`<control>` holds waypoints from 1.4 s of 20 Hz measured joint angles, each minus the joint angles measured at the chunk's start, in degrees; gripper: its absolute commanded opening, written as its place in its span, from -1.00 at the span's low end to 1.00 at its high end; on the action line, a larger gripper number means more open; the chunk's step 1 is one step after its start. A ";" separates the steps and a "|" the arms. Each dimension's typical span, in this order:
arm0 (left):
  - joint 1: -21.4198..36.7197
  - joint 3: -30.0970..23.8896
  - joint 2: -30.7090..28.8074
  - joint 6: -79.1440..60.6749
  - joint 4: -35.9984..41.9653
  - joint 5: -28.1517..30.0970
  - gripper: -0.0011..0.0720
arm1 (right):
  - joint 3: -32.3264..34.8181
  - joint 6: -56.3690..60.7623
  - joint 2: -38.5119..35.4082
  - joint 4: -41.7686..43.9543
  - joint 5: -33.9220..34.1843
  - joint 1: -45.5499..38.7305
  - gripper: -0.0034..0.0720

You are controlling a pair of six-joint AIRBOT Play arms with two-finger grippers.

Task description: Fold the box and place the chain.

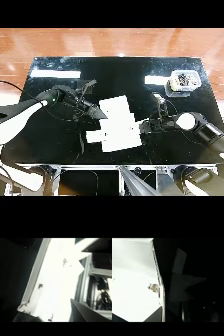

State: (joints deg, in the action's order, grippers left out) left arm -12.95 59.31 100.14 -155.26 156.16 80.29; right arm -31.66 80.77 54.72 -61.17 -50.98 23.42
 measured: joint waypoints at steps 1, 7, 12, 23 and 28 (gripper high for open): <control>-0.17 0.22 0.33 -0.22 -0.07 1.09 0.73 | -0.02 0.00 0.00 0.02 -0.02 0.00 -0.82; -1.53 0.70 1.09 -1.03 -2.23 2.89 0.71 | -0.02 0.00 0.00 0.02 0.17 0.00 -0.82; -2.58 0.96 1.18 -1.27 -3.26 3.06 0.68 | -0.02 0.00 0.00 0.04 0.20 0.00 -0.82; -3.80 1.51 1.20 -0.50 -4.92 1.53 -0.30 | -0.02 0.00 0.00 0.00 -0.07 0.00 -0.82; -4.98 1.92 1.27 -0.39 -5.88 1.77 -0.91 | 0.00 -0.07 0.00 -0.04 0.00 0.00 -0.08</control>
